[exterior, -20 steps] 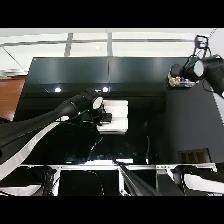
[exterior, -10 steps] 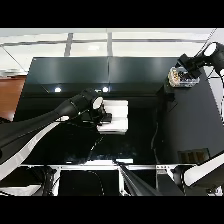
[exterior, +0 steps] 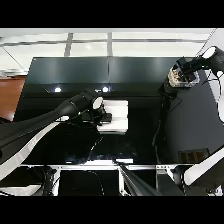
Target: Fold the box and place the chain.
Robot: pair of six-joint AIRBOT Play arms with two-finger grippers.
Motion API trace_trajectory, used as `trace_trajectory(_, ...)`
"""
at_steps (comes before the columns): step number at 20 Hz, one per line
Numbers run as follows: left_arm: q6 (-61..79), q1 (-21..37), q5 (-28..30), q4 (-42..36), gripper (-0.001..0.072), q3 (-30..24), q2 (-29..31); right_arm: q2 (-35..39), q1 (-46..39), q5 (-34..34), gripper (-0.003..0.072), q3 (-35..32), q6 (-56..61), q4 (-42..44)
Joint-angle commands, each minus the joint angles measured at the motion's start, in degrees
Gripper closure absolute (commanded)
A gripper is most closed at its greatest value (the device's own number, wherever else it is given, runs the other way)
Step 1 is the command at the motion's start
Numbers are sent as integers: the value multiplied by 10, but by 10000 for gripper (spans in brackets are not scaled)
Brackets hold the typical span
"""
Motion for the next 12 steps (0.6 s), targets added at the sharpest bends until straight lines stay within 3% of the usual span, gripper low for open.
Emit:
trace_trajectory(1,0,0,1,0,682,0,0,-14,0,-7,161,1,1,6)
trace_trajectory(2,0,0,1,0,682,0,0,-16,0,-7,161,1,-3,7)
trace_trajectory(3,0,0,1,0,682,0,0,-17,0,-9,247,1,-19,9)
trace_trajectory(4,0,0,1,0,682,0,0,-17,0,-12,412,1,-39,11)
trace_trajectory(5,0,0,1,0,682,0,0,-16,0,-12,666,1,-73,21)
trace_trajectory(9,0,0,3,0,682,0,0,26,-2,19,673,14,-152,24)
trace_trajectory(12,0,0,3,0,682,0,0,98,-2,29,674,21,-212,10)
